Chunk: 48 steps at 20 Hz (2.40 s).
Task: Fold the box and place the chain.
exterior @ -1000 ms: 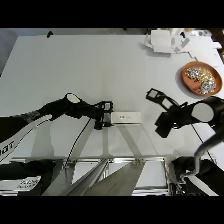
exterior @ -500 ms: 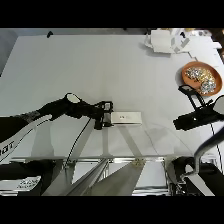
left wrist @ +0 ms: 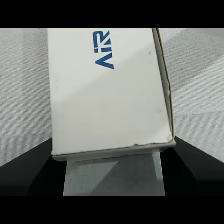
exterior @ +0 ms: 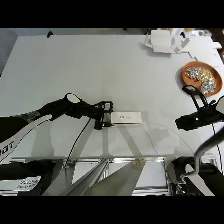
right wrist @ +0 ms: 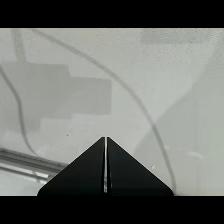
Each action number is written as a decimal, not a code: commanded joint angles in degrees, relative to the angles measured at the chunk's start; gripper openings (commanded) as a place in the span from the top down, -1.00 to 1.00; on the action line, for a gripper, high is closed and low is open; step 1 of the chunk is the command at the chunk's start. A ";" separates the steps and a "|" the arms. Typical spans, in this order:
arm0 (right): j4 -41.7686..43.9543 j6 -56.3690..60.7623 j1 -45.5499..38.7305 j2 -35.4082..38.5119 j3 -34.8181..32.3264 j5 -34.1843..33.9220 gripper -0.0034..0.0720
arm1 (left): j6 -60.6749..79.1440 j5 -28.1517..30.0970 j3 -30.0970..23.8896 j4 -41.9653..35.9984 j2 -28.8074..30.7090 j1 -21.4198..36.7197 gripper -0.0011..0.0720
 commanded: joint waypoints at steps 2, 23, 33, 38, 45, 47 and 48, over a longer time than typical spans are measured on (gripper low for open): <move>-0.02 0.02 -0.04 0.04 -0.04 0.04 0.87 | 0.66 0.28 0.02 -0.09 0.02 0.07 0.51; 0.00 0.02 -0.04 0.04 -0.04 0.04 0.87 | -22.43 -1.64 0.02 4.28 19.26 7.13 0.97; -0.02 0.00 -0.04 0.04 -0.04 0.04 0.87 | -76.26 3.23 0.00 35.60 38.21 41.29 0.96; -0.02 0.00 -0.04 0.04 -0.04 0.04 0.87 | -84.67 2.40 -0.07 41.27 36.57 55.21 0.96; 0.00 0.00 -0.04 0.04 -0.04 0.04 0.87 | -85.00 -1.11 -0.04 47.47 28.35 57.00 0.87; -0.02 0.00 -0.04 0.04 -0.04 0.04 0.87 | -86.79 -2.64 -0.04 47.84 25.55 57.00 0.29; -0.02 0.00 -0.07 0.04 -0.04 0.04 0.87 | -87.60 -3.10 -0.04 47.87 24.37 57.02 0.03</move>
